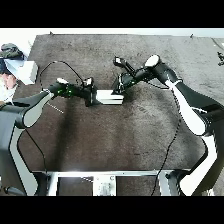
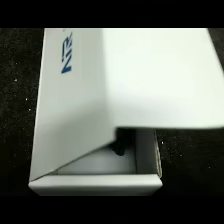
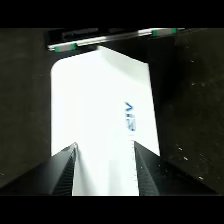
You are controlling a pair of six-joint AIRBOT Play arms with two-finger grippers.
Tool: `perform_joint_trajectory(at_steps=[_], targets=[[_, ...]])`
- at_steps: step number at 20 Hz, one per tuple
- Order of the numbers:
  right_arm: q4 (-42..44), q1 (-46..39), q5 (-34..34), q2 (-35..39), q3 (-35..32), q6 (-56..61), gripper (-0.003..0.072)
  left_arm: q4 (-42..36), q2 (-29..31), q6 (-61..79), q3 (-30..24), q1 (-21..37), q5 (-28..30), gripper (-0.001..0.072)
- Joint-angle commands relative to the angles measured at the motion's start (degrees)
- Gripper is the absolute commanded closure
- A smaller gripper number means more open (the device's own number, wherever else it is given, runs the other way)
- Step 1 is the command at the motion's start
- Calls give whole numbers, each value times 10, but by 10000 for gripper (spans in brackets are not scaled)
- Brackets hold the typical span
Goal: Fold the box and place the chain.
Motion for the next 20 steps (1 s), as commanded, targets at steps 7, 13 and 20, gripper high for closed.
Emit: perform_joint_trajectory(at_steps=[7, 13, 20], targets=[[-29, 3, -40, 2, 0, 0, 289, 0, 0, 0, 0, 0, 0, 437], [-29, 3, -40, 13, 0, 0, 441, 0, 0, 0, 0, 0, 0, 437], [-31, 5, -32, 13, 0, 0, 473, 0, 0, 0, 0, 0, 0, 437]])
